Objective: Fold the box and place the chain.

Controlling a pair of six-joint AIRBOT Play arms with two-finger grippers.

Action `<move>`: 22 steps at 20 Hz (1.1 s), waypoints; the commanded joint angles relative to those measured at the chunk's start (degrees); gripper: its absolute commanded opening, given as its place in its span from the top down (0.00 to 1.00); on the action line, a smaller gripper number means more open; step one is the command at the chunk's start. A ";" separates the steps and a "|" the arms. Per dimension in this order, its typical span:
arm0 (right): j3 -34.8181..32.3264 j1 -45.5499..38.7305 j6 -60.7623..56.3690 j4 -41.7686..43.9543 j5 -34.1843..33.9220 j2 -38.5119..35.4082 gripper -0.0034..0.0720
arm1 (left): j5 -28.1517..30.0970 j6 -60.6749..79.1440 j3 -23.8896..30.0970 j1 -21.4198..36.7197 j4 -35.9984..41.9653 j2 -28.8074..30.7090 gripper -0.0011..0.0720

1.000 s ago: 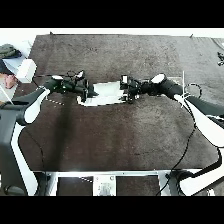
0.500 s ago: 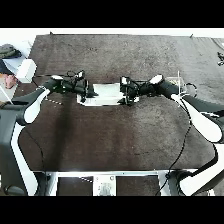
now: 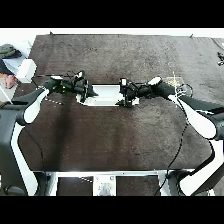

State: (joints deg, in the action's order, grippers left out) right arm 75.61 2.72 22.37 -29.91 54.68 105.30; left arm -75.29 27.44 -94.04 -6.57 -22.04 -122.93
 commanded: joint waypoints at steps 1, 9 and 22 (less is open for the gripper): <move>1.66 0.07 0.50 0.83 1.44 1.95 0.18 | 0.09 0.00 0.00 -0.04 0.13 -0.04 0.97; 4.26 0.07 0.35 1.20 2.97 4.09 0.25 | 0.09 -0.02 0.00 -0.04 0.13 -0.04 0.97; 4.76 0.07 0.98 1.49 3.67 6.56 0.25 | 0.04 -0.04 0.00 -0.04 0.15 -0.04 0.97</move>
State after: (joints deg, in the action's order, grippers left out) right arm 80.18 2.81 23.38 -28.29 58.04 111.18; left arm -75.18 27.44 -94.04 -6.63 -21.91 -122.96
